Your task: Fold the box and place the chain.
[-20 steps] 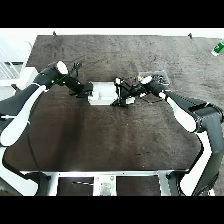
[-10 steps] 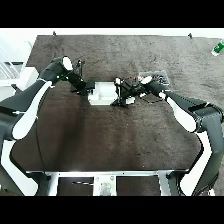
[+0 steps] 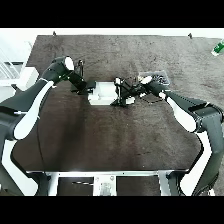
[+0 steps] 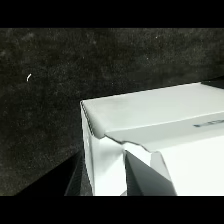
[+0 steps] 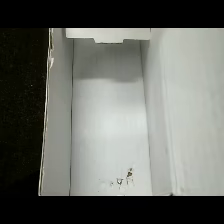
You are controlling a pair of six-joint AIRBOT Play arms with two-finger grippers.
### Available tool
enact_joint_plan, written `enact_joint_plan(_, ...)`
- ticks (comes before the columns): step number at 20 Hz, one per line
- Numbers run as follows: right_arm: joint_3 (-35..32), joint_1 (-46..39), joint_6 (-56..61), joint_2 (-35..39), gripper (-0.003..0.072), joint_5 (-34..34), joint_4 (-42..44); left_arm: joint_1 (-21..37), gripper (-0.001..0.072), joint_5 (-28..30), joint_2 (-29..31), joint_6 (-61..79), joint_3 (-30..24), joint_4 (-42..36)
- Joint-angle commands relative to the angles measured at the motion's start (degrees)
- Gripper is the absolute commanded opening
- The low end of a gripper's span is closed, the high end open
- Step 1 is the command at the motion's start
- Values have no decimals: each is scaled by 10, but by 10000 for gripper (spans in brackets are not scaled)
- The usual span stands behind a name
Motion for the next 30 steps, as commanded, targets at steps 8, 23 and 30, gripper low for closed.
enact_joint_plan(8, 0, 0, 0, 0, 589, 0, 0, -10, 320, -38, 0, 2, -2, -1)
enact_joint_plan(23, 0, 0, 0, 0, 589, 0, 0, -14, 321, -33, 1, 6, -5, 12)
enact_joint_plan(30, 0, 0, 0, 0, 589, 0, 0, -19, 321, -6, 0, 6, -14, 20)
